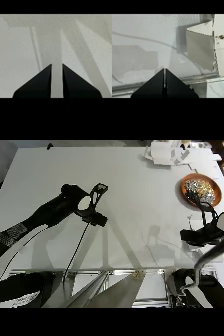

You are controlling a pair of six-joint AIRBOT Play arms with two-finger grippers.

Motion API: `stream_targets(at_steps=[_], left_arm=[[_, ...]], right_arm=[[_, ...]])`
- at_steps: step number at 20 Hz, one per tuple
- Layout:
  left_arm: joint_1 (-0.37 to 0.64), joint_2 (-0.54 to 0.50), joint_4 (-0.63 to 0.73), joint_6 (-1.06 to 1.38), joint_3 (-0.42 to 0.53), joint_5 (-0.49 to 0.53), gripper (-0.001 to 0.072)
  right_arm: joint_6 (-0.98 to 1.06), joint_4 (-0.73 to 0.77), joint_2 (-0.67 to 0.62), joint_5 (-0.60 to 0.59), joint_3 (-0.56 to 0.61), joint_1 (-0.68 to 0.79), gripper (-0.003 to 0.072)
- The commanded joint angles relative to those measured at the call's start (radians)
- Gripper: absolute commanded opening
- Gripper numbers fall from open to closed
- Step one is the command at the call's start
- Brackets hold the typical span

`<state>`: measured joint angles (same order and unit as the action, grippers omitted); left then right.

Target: Fold the box and place the chain.

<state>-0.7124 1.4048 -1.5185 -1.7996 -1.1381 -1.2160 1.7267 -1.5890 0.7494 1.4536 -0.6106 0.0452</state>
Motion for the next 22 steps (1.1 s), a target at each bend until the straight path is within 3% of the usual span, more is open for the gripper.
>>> stream_targets(at_steps=[1, 11, 15, 20, 21, 22], left_arm=[[0.0, 0.0, 0.0, 0.0, 0.0, 0.0, 0.0151], [0.0, 0.001, 0.0, 0.0, 0.0, 0.0, 0.0151], [0.0, 0.0, 0.0, 0.0, 0.0, 0.0, 0.0151], [0.0, 0.001, 0.0, 0.0, 0.0, 0.0, 0.0151], [0.0, 0.001, 0.0, 0.0, 0.0, 0.0, 0.0151], [0.0, 0.001, 0.0, 0.0, 0.0, 0.0, 0.0151]], right_arm=[[0.0, 0.0, -0.001, 0.0, -0.001, 0.0, 0.002], [-0.046, -0.013, 0.002, -0.025, -0.009, 0.001, 0.002], [-0.101, -0.234, 0.089, 0.01, -0.152, 0.079, 0.0019], [-0.166, -0.388, 0.341, 0.016, -0.348, 0.31, 0.0023], [-0.167, -0.403, 0.388, 0.026, -0.376, 0.355, 0.0116], [-0.184, -0.412, 0.43, 0.025, -0.402, 0.406, 0.0387]])
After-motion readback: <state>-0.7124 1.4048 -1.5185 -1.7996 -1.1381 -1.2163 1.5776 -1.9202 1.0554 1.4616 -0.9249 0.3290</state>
